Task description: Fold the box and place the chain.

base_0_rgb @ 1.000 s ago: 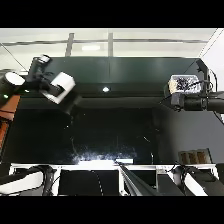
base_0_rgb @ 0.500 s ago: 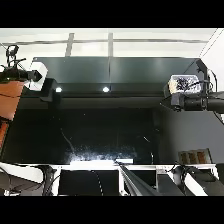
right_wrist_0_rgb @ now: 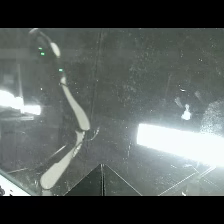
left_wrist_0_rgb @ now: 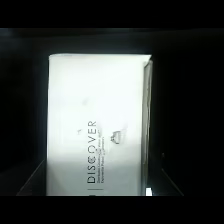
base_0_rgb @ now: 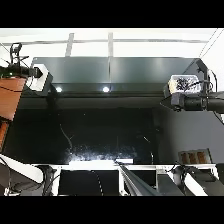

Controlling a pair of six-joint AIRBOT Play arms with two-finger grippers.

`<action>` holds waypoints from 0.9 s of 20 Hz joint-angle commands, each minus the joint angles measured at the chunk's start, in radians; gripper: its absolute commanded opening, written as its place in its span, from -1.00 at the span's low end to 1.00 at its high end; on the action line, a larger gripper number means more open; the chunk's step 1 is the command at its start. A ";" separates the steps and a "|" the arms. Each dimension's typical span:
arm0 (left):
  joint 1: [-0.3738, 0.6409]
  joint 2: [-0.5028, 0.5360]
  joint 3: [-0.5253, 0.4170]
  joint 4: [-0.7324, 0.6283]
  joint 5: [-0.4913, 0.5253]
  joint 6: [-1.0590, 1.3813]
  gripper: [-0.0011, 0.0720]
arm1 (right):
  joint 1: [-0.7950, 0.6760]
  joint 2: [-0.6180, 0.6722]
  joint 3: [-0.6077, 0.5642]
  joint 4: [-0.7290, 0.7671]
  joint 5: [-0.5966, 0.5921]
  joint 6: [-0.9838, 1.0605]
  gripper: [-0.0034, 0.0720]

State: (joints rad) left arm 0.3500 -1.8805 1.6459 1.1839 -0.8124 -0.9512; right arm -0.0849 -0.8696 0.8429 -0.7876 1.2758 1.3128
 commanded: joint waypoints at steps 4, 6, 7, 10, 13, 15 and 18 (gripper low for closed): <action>-0.008 -0.004 0.353 0.006 -0.439 -0.177 1.00 | 0.000 -0.001 0.000 0.002 -0.029 0.000 -0.85; -0.013 0.001 0.485 0.011 -0.610 -0.354 0.89 | 0.000 -0.001 0.000 0.005 -0.039 -0.008 -0.85; -0.013 0.019 0.504 0.011 -0.674 -0.457 0.36 | 0.000 0.000 0.000 0.004 -0.041 -0.020 -0.85; -0.023 0.136 0.409 -0.019 -0.826 -0.573 -0.91 | -0.003 0.000 0.000 -0.040 -0.049 -0.030 -0.85; -0.124 0.304 0.224 0.031 -0.825 -0.560 -0.91 | -0.048 0.004 0.000 -0.159 -0.032 -0.017 -0.85; -0.233 0.473 0.039 0.094 -0.657 -0.560 -0.91 | -0.082 0.028 0.000 -0.232 -0.038 -0.011 -0.85; -0.388 0.789 -0.354 0.125 -0.303 -0.560 -0.91 | -0.125 0.123 -0.056 -0.267 -0.117 -0.031 -0.85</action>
State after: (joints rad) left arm 0.0868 -1.3388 1.5864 1.2575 -1.3907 -1.4937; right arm -0.1711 -0.8124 0.8242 -0.9890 1.2179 1.2942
